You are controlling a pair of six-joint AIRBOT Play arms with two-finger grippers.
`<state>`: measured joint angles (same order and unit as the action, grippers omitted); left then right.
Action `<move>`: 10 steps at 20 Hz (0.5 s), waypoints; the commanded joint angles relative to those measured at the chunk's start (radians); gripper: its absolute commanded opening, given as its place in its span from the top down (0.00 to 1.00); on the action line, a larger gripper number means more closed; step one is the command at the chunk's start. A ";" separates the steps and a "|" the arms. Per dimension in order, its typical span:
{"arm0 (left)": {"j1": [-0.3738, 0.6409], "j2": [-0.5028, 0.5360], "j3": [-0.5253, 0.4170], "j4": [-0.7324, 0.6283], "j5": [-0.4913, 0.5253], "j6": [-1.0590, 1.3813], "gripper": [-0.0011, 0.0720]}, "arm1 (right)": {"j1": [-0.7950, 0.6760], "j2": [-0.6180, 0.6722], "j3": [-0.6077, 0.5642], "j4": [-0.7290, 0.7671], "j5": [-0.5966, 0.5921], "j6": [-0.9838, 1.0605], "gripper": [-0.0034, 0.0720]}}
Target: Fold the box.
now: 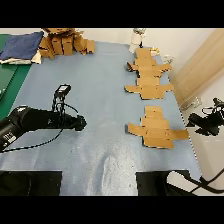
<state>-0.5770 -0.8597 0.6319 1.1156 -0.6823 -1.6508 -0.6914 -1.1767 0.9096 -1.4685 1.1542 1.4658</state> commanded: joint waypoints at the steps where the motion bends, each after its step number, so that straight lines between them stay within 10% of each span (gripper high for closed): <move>1: -0.001 -0.029 0.001 -0.024 0.002 -0.045 0.32 | -0.050 -0.097 0.014 0.091 0.048 -0.153 0.28; 9: -0.001 -0.029 0.001 -0.098 -0.010 -0.044 0.32 | -0.047 -0.190 0.014 0.308 0.261 -0.311 0.30; 10: -0.001 -0.029 0.001 -0.116 -0.009 -0.044 0.32 | -0.042 -0.196 0.014 0.361 0.311 -0.328 0.49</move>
